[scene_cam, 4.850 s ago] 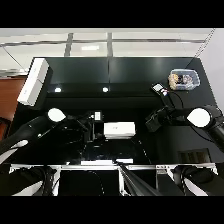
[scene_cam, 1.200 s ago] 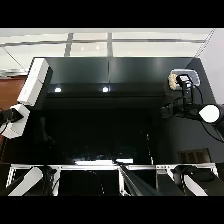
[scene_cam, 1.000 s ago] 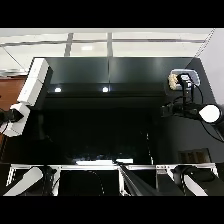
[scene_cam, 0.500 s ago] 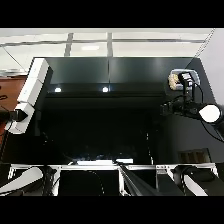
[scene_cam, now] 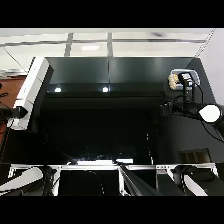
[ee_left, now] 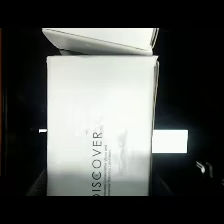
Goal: Fold the box and place the chain.
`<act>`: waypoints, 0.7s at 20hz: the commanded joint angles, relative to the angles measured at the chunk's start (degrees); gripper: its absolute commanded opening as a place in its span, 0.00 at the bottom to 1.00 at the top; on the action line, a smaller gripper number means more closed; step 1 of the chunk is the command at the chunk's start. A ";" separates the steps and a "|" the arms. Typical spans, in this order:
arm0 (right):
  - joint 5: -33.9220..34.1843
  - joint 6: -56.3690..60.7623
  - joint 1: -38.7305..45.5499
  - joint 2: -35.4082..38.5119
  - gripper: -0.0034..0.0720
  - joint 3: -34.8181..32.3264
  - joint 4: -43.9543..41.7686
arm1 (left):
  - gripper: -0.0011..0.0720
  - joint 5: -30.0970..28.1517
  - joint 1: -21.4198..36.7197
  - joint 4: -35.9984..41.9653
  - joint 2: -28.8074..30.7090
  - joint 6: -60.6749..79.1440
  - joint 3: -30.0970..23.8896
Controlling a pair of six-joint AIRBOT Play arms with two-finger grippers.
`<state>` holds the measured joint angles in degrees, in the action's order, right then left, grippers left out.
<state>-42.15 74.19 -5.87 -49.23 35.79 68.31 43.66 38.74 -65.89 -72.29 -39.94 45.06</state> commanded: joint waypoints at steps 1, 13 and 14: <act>-0.96 0.02 0.04 0.02 0.06 0.00 -1.49 | 1.00 -1.29 -0.44 0.70 0.02 -1.22 1.25; -10.73 -3.28 0.22 0.09 0.06 7.63 -0.59 | 0.04 7.45 -14.80 12.46 18.29 -14.53 14.49; -13.22 -3.26 0.20 0.09 0.06 10.73 -0.72 | 0.04 9.62 -17.90 12.39 19.91 -14.53 14.38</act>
<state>-50.04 72.14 -5.67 -49.17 40.93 65.78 49.34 27.00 -55.86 -56.88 -52.53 58.65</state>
